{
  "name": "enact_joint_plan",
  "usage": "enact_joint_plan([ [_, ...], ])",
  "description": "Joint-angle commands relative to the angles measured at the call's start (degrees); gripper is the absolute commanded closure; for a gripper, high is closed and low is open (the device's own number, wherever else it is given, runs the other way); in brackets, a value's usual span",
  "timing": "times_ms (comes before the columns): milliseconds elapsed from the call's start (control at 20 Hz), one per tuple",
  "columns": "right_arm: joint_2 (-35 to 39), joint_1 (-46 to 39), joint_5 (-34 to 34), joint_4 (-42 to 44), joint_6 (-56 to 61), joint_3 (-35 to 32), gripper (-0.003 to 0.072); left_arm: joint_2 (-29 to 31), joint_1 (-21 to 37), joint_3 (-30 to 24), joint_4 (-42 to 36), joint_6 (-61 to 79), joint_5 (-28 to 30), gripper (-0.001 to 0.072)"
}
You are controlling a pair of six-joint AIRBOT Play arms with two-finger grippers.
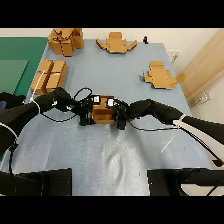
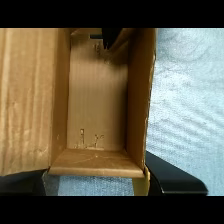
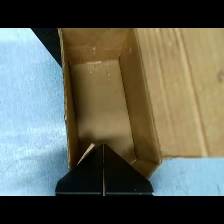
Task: Fold the box.
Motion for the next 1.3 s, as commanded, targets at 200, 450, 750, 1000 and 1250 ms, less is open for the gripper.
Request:
enact_joint_plan([
  [200, -0.04, 1.01, -0.42, 0.20, -0.44, 0.02, 0.0625, 0.00, 0.04, 0.00, -0.04, -0.07, 0.37, 0.0543],
  [450, 0.63, 0.74, 1.18, -1.31, -0.39, 1.60, 0.0533, 0.00, 0.04, 0.00, -0.04, -0.07, 0.79, 0.0543],
  [750, 7.10, 0.13, 0.94, -2.08, 2.64, 2.51, 0.0678, 0.00, 0.04, 0.00, -0.02, -0.07, 0.79, 0.0543],
  [1000, 10.58, -7.67, -2.51, -18.40, 25.62, 2.05, 0.0679, 0.00, 0.04, 0.00, -0.02, -0.07, 1.20, 0.0543],
  [1250, 4.44, -9.49, -7.15, -14.73, 7.72, 1.95, 0.0391, 0.00, 0.04, 0.00, -0.02, -0.07, 1.22, 0.0543],
])
